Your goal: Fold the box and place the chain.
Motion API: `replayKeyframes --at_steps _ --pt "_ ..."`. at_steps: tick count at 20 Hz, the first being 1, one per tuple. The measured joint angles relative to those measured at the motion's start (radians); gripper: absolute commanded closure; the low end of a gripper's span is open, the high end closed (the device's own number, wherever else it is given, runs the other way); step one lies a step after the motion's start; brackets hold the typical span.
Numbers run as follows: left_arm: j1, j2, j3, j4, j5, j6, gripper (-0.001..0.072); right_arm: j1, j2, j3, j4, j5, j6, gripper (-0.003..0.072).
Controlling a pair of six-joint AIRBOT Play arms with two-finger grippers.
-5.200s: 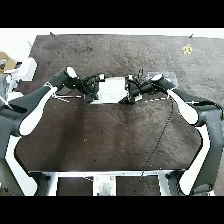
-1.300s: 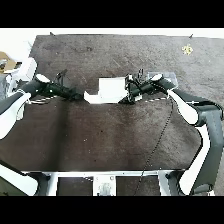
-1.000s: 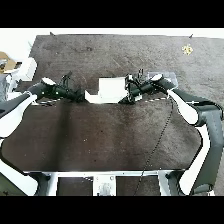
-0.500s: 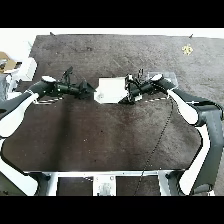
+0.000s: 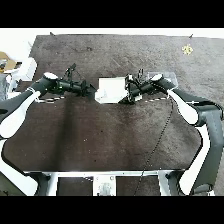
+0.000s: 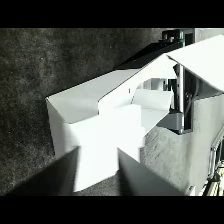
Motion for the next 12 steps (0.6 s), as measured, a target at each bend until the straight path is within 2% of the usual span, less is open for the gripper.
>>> replayKeyframes --at_steps 8,9,12 --pt "0.002 0.0 0.011 0.021 -0.023 -0.002 0.0323 0.0 0.0 0.0 0.0 0.0 0.0 0.0096" --pt "0.008 0.0 0.02 0.04 -0.037 -0.014 0.035 0.0 0.0 0.0 0.0 0.0 0.0 0.0096" --pt "0.038 0.003 0.057 0.137 -0.081 -0.079 0.035 0.0 0.0 0.0 0.0 0.0 0.0 0.0096"
